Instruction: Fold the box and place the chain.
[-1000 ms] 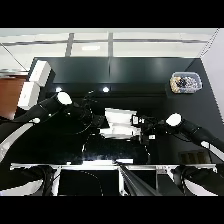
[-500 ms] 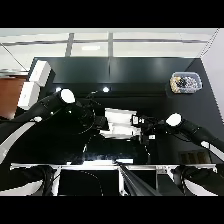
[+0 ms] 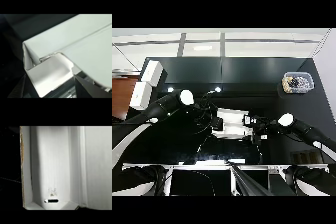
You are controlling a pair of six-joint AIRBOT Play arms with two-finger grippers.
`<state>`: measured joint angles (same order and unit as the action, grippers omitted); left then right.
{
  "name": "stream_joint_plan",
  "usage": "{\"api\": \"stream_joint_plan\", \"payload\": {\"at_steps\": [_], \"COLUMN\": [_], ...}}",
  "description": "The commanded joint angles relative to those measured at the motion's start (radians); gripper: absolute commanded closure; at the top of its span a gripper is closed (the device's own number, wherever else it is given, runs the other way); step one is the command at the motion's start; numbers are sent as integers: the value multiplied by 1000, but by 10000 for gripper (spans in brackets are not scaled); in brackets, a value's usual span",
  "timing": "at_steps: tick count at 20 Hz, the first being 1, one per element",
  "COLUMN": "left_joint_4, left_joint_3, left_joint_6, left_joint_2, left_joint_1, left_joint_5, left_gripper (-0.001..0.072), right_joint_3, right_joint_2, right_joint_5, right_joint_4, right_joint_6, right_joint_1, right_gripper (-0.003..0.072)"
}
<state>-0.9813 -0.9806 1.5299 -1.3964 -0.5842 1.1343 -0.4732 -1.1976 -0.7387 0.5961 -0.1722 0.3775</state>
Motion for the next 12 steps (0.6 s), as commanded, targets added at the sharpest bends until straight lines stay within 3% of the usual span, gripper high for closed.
{"api": "stream_joint_plan", "payload": {"at_steps": [1, 6, 8, 12], "left_joint_4": [-32, -32, -28, -36], "left_joint_3": [-22, -24, -24, -24], "left_joint_6": [45, 101, 102, 125], "left_joint_2": [0, 0, 0, 0], "left_joint_1": [-11, -22, -37, -59], "left_joint_5": [-13, -38, -39, -55], "left_gripper": [46, 49, 188, 190], "right_joint_3": [0, 0, 0, 0], "right_joint_2": [0, 0, 0, 0], "right_joint_5": [0, 0, 0, 0], "right_joint_4": [0, 0, 0, 0], "right_joint_6": [0, 0, 0, 0], "right_joint_1": [1, 1, 1, 1], "right_gripper": [214, 214, 214, 214]}}
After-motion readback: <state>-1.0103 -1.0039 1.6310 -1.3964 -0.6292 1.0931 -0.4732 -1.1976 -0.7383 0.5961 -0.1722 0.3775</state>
